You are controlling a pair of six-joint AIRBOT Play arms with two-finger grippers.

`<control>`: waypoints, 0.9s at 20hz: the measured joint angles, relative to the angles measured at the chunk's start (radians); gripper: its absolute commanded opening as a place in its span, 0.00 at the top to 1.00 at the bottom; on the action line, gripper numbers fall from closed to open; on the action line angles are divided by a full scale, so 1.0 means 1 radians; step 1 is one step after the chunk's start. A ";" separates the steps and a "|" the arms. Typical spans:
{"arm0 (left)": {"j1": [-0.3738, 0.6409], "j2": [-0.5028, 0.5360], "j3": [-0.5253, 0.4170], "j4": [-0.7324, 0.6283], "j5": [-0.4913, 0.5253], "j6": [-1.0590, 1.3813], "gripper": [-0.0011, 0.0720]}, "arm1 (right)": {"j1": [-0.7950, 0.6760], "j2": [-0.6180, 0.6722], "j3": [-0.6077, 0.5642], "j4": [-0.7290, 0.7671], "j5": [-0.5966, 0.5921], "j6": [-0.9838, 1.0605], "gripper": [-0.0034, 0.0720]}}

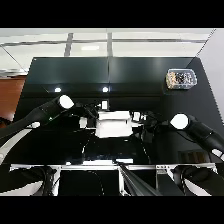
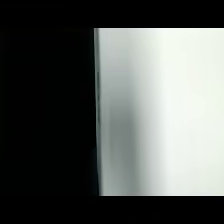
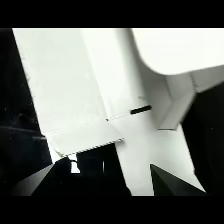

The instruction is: Fold the box and place the chain.

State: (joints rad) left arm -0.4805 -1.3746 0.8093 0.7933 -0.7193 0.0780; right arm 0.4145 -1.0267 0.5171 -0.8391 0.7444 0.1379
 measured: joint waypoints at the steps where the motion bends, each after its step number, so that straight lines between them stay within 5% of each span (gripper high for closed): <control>1: 0.000 -0.001 0.000 0.000 0.001 0.000 0.94 | 0.005 -0.010 -0.001 0.002 -0.001 -0.039 0.08; 9: 0.000 -0.003 0.001 0.002 0.001 0.000 0.94 | 0.071 -0.098 -0.003 0.179 -0.065 -0.297 0.08; 18: -0.001 -0.003 0.001 0.002 -0.002 -0.002 0.94 | 0.032 -0.120 0.079 0.253 -0.108 -0.327 0.08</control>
State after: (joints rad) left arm -0.4812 -1.3773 0.8101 0.7956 -0.7208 0.0757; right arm 0.4465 -1.1465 0.5964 -0.5858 0.6369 -0.1894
